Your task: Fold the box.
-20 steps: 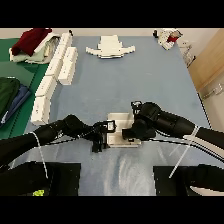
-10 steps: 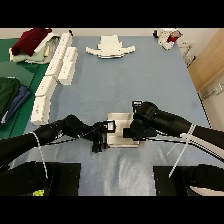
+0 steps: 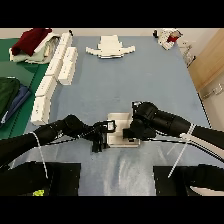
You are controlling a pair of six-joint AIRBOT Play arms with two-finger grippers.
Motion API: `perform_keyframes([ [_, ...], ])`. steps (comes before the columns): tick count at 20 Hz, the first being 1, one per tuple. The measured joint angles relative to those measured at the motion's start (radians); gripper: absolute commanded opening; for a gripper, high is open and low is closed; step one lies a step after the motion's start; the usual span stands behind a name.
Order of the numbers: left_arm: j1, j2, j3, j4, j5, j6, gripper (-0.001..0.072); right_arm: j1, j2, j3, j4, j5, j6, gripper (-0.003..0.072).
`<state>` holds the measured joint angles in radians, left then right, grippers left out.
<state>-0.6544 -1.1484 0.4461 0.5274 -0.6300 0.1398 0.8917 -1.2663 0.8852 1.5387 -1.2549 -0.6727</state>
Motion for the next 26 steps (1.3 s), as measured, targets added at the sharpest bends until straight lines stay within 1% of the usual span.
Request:
perform_keyframes([
  [3,0.0,0.0,0.0,0.0,0.0,0.0,0.0438,0.0,0.0,-0.005,-0.001,-0.005,0.0,0.0363],
  [4,0.0,0.0,0.0,0.0,0.0,0.0,0.0438,0.0,0.0,-0.01,-0.002,-0.002,0.0,0.0343],
  [5,0.0,0.0,0.0,0.0,0.0,0.0,0.0438,0.0,0.0,-0.014,-0.003,0.003,-0.001,0.0294],
  [7,0.0,0.0,0.0,0.0,0.0,0.0,0.0438,0.0,0.0,-0.022,-0.004,0.014,-0.001,0.0285],
  [8,0.0,0.0,0.0,0.0,0.0,0.0,0.0438,0.0,0.0,-0.025,-0.006,0.017,-0.001,0.0201],
  [9,0.0,0.0,0.0,0.0,0.0,0.0,0.0438,0.0,0.0,-0.027,-0.007,0.02,-0.003,0.0041],
  [10,0.0,0.0,0.0,0.0,0.0,0.0,0.0438,0.0,0.0,-0.028,-0.006,0.028,-0.005,0.0004],
  [13,0.0,0.0,0.0,0.0,0.0,0.001,0.0438,0.0,0.0,-0.03,-0.006,0.042,-0.012,0.0004],
  [14,0.0,0.0,0.0,0.0,0.0,0.001,0.0438,0.0,0.0,-0.031,-0.007,0.043,-0.013,0.0007],
  [15,0.0,0.0,0.0,0.0,0.0,0.001,0.0438,0.0,0.0,-0.031,-0.007,0.045,-0.013,0.0145],
  [16,0.0,0.0,0.0,0.0,0.0,0.001,0.0438,0.0,0.0,-0.032,-0.013,0.046,-0.016,0.0366],
  [17,0.0,0.0,0.0,0.0,0.0,0.001,0.0438,0.0,-0.001,-0.032,-0.012,0.051,-0.016,0.0398],
  [20,0.0,0.0,0.0,0.0,0.0,0.001,0.0438,0.0,0.005,-0.025,-0.008,0.05,-0.026,0.0399],
  [22,0.0,0.0,0.0,0.0,0.0,0.001,0.0438,0.0,0.023,0.001,-0.005,0.03,-0.035,0.0398],
  [26,0.0,0.0,0.0,0.0,0.0,0.001,0.0438,0.0,0.104,0.077,-0.059,-0.082,-0.05,0.0398],
])
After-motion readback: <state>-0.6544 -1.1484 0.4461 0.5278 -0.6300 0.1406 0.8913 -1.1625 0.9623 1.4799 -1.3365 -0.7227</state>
